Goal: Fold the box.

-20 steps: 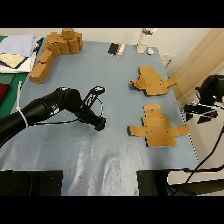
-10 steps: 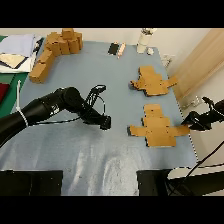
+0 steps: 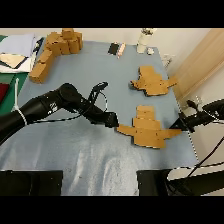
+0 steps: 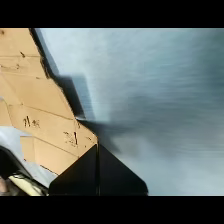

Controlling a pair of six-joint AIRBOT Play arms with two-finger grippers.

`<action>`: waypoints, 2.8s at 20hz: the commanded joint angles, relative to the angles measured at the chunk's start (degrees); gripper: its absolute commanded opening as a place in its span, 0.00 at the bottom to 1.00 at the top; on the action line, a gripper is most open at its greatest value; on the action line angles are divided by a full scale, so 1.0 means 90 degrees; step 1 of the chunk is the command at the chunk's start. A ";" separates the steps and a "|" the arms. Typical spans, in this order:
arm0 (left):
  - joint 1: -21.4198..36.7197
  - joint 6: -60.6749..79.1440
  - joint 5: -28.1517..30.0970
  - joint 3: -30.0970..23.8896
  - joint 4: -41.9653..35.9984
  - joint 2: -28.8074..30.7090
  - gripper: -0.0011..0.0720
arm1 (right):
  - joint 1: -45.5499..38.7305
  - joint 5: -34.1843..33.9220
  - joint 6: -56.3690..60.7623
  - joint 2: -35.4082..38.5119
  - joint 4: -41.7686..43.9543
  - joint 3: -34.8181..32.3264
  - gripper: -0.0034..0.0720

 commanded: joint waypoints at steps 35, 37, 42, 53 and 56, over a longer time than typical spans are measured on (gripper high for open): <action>0.1477 0.1171 -0.1773 -0.0566 -0.0746 0.0002 0.96 | 0.4651 0.2834 -0.1331 0.3281 0.1902 -0.3711 0.05; 0.1790 0.1195 -0.1685 -0.0610 -0.0352 0.0002 0.96 | 0.5090 0.3296 -0.1304 0.3825 0.1940 -0.4031 0.05; 0.2268 0.1197 -0.1095 -0.0843 0.0049 -0.0197 0.96 | 0.5306 0.3487 -0.1188 0.4816 0.1921 -0.4408 0.05; 0.2203 0.3169 -0.1826 -0.0806 -0.2487 -0.1688 0.86 | 0.5306 0.3495 -0.1134 0.4988 0.1904 -0.4408 0.05; 0.2205 0.3381 -0.2033 -0.0782 -0.2552 -0.1824 0.83 | 0.5306 0.3504 -0.1134 0.4988 0.1889 -0.4408 0.05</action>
